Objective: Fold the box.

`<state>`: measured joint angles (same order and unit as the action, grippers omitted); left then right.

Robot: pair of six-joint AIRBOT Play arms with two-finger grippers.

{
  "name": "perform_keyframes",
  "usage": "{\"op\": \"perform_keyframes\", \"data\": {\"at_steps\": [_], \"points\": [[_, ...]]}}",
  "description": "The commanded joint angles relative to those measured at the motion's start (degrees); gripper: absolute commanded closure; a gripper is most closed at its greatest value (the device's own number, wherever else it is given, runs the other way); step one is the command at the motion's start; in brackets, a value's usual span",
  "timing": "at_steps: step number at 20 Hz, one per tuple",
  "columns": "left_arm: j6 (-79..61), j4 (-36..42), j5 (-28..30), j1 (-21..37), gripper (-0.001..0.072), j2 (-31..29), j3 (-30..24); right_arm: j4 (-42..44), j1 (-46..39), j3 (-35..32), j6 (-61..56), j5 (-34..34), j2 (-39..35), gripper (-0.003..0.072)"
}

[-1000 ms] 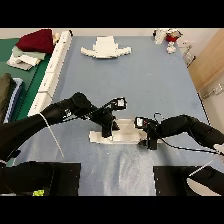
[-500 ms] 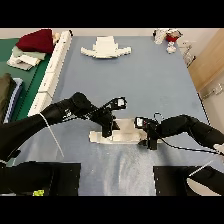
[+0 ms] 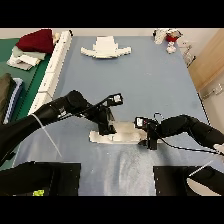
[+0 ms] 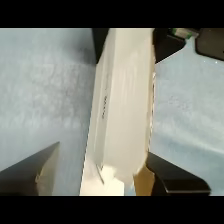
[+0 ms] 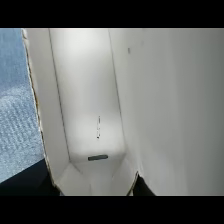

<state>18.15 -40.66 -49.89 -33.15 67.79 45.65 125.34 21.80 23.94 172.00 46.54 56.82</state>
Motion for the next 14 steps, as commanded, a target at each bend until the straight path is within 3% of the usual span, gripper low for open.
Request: {"op": "perform_keyframes", "data": {"at_steps": [1,4,5,7,9,11,14], "points": [[21.57,-11.13,-4.33,3.76,0.0062,-5.27,0.07,0.0,-0.02,-0.02,0.0,0.0,0.02,0.0118],[32.17,-12.07,-15.43,6.6,0.0546,-7.13,0.04,0.0,-0.02,-0.02,0.0,0.0,0.02,0.0118],[34.4,-10.6,-18.71,6.23,0.0639,-6.78,-0.07,0.0,-0.02,-0.02,0.0,0.0,0.02,0.0118],[36.94,-2.4,-21.2,3.93,0.0669,-6.32,-1.05,-0.02,-0.02,-0.02,0.0,0.0,0.02,0.0118],[36.72,7.23,-18.86,0.28,0.0668,-5.6,-1.33,-0.02,-0.02,-0.02,0.0,0.02,0.02,0.0118],[37.16,9.92,-12.11,-1.27,0.0669,-5.55,-0.59,-0.02,-0.02,-0.02,0.0,-0.02,0.02,0.0119],[40.26,10.54,-2.75,1.05,0.0697,-3.87,1.49,-0.02,-0.02,-0.02,0.0,0.0,0.02,0.0119]]}}
